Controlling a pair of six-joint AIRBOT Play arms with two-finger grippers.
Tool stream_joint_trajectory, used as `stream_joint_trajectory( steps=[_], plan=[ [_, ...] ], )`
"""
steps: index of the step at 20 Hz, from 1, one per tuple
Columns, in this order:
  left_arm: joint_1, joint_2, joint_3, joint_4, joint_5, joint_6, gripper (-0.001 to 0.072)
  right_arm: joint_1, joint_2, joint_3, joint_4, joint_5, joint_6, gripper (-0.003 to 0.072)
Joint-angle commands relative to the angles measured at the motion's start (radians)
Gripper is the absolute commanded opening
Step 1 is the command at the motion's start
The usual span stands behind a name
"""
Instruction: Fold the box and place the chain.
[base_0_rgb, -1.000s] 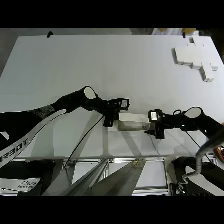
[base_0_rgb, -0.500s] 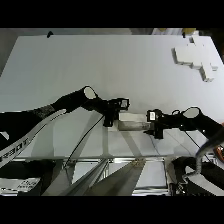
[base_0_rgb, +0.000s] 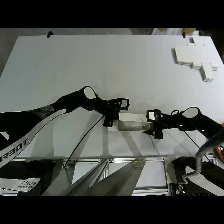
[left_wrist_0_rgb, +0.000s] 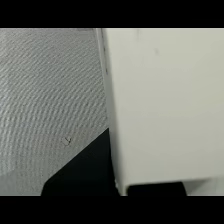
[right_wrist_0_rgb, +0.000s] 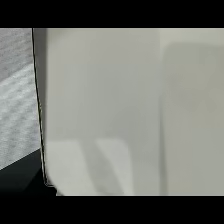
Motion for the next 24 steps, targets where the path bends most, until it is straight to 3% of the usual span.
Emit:
stream_joint_trajectory(
  steps=[1,3,5,7,9,14,15,16,17,20,22,24],
  plan=[
    [0.0,0.0,0.001,0.0,0.0,0.0,0.001,0.007,-0.001,0.0,0.004,-0.009,-0.001,0.0519],
    [0.0,0.0,0.001,0.0,0.0,0.0,0.001,0.031,-0.001,0.0,0.005,-0.018,0.0,0.0513],
    [0.0,0.0,0.001,0.0,0.0,0.0,0.001,0.035,-0.001,0.0,0.003,-0.024,0.004,0.0408],
    [0.0,0.0,0.001,0.0,0.0,0.0,0.001,0.035,-0.001,0.0,0.003,-0.038,0.015,0.0384],
    [0.0,0.0,0.001,0.0,0.0,0.0,0.001,0.035,-0.001,0.0,0.003,-0.038,0.015,0.0287],
    [0.0,0.0,0.001,0.0,0.0,0.0,0.001,0.035,-0.001,0.0,0.003,-0.037,0.014,0.0303],
    [0.0,0.0,0.001,0.0,0.0,0.0,0.001,0.035,-0.001,0.0,0.003,-0.034,0.014,0.036],
    [0.0,0.0,0.001,0.0,0.0,0.0,0.001,0.035,-0.001,0.0,0.004,-0.031,0.015,0.0497],
    [0.0,0.0,0.001,0.0,0.0,0.0,0.001,0.035,-0.001,0.0,0.004,-0.029,0.015,0.0581],
    [0.0,-0.001,0.001,0.0,0.0,0.0,0.001,0.035,-0.001,0.0,0.013,-0.012,0.015,0.0608],
    [0.0,0.0,0.001,0.0,0.0,0.0,0.001,0.035,-0.001,0.0,0.028,-0.009,0.015,0.0667],
    [0.0,0.0,0.001,0.0,0.0,0.0,0.001,0.035,-0.001,0.0,0.029,-0.012,0.015,0.0649]
  ],
)
